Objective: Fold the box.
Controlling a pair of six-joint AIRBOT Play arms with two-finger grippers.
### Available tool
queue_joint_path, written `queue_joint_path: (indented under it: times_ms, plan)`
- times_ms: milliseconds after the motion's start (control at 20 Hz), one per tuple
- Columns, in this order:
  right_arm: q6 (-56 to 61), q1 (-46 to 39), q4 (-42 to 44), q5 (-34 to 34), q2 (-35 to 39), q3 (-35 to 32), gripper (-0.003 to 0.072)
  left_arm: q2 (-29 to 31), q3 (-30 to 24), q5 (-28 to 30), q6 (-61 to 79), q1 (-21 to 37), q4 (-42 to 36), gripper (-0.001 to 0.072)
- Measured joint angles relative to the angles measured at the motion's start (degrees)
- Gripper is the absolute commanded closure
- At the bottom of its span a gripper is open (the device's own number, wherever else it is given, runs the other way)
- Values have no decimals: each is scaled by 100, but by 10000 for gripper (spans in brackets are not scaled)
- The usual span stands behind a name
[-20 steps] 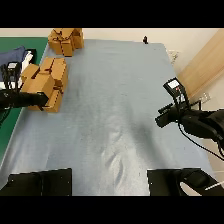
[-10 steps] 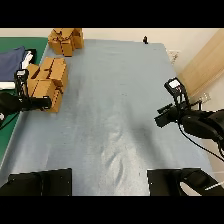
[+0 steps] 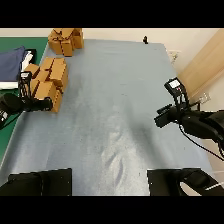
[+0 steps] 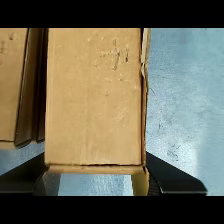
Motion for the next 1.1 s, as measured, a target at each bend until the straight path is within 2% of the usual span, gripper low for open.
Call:
queue_joint_path:
  times_ms: [50, 100, 150, 250, 300, 350, 450, 850, 1100]
  plan:
    - [0, 0, -2, 2, 0, 0, 683, -7, 0, -39, 28, 0, 2, 691]
    - [0, 0, -2, 2, 2, 0, 683, -17, 0, -68, 66, 0, 4, 486]
    - [0, 0, 7, 0, 0, 0, 683, -17, 0, -103, 109, 0, 4, 235]
    - [0, 0, 17, 2, 0, 0, 683, -17, 0, -140, 136, 0, 4, 213]
    - [0, 0, 17, 2, 2, 0, 683, -17, 0, -162, 155, 0, 4, 84]
    - [2, 0, 15, 0, 4, 0, 683, -20, 0, -264, 157, 0, 13, 37]
    - [0, 0, 24, 2, 4, 0, 683, -9, 0, -282, 181, 0, 7, 18]
    - [0, 2, 72, 2, 7, 0, 683, 11, 13, -339, 221, 0, 15, 19]
    - [2, 0, 63, 0, 9, 0, 683, 177, 337, -861, 221, 0, -52, 19]
